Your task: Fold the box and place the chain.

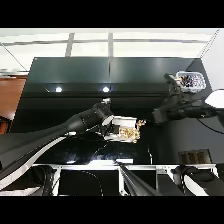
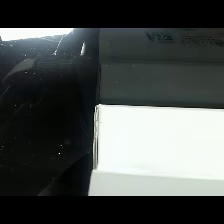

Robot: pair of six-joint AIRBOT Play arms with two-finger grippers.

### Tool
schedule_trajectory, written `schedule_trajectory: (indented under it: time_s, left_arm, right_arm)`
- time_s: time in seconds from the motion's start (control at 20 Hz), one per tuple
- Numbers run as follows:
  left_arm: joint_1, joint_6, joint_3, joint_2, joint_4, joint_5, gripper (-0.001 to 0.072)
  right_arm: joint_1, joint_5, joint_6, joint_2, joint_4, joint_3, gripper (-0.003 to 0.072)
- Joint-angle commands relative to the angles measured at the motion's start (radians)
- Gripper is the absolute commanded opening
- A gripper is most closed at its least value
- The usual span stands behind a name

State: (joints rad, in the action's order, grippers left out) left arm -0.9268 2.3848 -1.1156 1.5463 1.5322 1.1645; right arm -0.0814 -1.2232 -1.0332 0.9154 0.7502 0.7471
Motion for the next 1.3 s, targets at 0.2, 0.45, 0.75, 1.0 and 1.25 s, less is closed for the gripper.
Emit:
schedule_trajectory:
  time_s: [0.2,0.45,0.75,1.0,1.25]
  left_arm:
    - [0.0,0.0,0.0,0.001,0.0,0.0,0.0031]
    - [0.0,0.0,0.0,0.001,0.0,0.0,0.0031]
    - [0.0,0.0,0.0,0.001,0.0,0.0,0.0032]
    - [0.0,0.0,0.0,0.001,0.0,0.0,0.0032]
    - [0.0,0.0,0.0,0.001,0.0,0.001,0.0032]
  right_arm:
    - [-0.02,0.42,0.465,-0.062,0.089,-0.341,0.072]
    - [-0.176,0.443,0.901,-0.025,0.051,-0.382,0.072]
    - [-0.244,0.448,1.15,0.076,-0.088,-0.381,0.072]
    - [-0.259,0.47,1.207,0.084,-0.181,-0.381,0.072]
    - [-0.27,0.471,1.205,0.131,-0.173,-0.381,0.072]
